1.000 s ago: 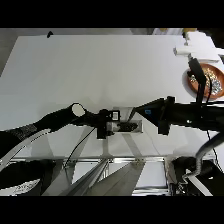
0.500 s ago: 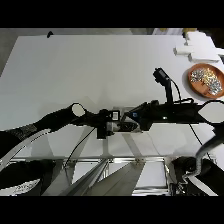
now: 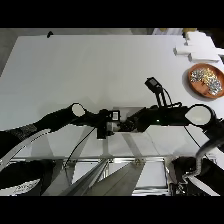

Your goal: Fold the box and place the chain.

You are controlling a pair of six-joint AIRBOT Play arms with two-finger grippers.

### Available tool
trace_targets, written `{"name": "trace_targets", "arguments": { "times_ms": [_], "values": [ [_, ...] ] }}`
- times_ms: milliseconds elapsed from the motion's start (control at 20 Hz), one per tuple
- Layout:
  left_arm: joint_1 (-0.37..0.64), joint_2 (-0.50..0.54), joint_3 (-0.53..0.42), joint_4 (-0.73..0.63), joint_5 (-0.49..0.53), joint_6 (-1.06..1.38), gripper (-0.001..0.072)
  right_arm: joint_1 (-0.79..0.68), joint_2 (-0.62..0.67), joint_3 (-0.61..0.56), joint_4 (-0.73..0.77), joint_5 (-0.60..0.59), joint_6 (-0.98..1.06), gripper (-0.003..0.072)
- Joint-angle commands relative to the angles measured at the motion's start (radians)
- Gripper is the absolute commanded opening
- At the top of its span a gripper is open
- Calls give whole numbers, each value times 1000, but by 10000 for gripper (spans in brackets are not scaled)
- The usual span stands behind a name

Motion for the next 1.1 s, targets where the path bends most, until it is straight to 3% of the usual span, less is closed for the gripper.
{"name": "trace_targets", "arguments": {
  "times_ms": [0,300,400,550,650,750,1050],
  "values": [
    [0,0,0,0,0,0,180,82,-55,-18,-22,-32,-39,19],
    [0,0,0,0,0,0,180,129,-95,-18,-80,-74,-36,25],
    [0,0,0,0,0,0,180,129,-95,-16,-103,-70,-36,177],
    [0,0,0,0,0,0,180,93,-95,38,-148,24,-37,230],
    [0,0,0,0,0,0,180,34,-95,109,-229,137,-37,184],
    [0,0,0,0,0,0,180,-35,-95,173,-312,203,-42,19],
    [0,0,0,0,0,0,180,-185,-163,298,-155,167,-274,19]
  ]
}}
